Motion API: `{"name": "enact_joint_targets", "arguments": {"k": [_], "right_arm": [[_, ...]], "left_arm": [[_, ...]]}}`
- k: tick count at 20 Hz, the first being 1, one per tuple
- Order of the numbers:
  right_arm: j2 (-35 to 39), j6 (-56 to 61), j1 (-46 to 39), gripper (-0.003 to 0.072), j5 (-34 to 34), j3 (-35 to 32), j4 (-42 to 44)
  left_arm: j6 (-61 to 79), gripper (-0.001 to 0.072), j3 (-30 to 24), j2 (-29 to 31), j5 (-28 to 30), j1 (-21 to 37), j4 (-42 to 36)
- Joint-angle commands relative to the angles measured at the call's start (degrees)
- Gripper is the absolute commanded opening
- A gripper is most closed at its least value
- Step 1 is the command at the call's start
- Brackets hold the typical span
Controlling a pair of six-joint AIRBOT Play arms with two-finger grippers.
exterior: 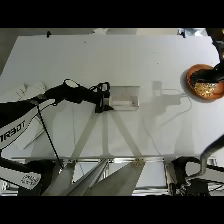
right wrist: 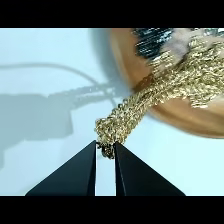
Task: Fold the box and place the chain.
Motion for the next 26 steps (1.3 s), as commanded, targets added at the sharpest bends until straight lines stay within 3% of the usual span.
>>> {"name": "enact_joint_targets", "arguments": {"k": [1, 8, 14, 23, 26], "right_arm": [[2.7, 0.3, 8.2, 0.0009, 7.1, 0.1, 0.3], [2.6, 3.3, 26.3, 0.0008, 7.4, 0.1, 0.5], [1.8, 7.8, 38.1, 0.0008, 1.0, 0.1, 3.0], [0.1, 7.5, 44.8, 0.0008, -15.4, 0.1, 18.5], [0.0, 7.5, 44.8, 0.0007, -16.7, 0.1, 20.2]], "left_arm": [[0.0, 0.0156, 0.0, 0.0, 0.0, 0.0, 0.0], [0.0, 0.0156, 0.0, 0.0, 0.0, 0.0, 0.0], [0.0, 0.0156, 0.0, 0.0, 0.0, 0.0, 0.0], [0.0, 0.0156, 0.0, 0.0, 0.0, 0.0, 0.0], [0.0, 0.0156, 0.0, 0.0, 0.0, 0.0, 0.0]]}}
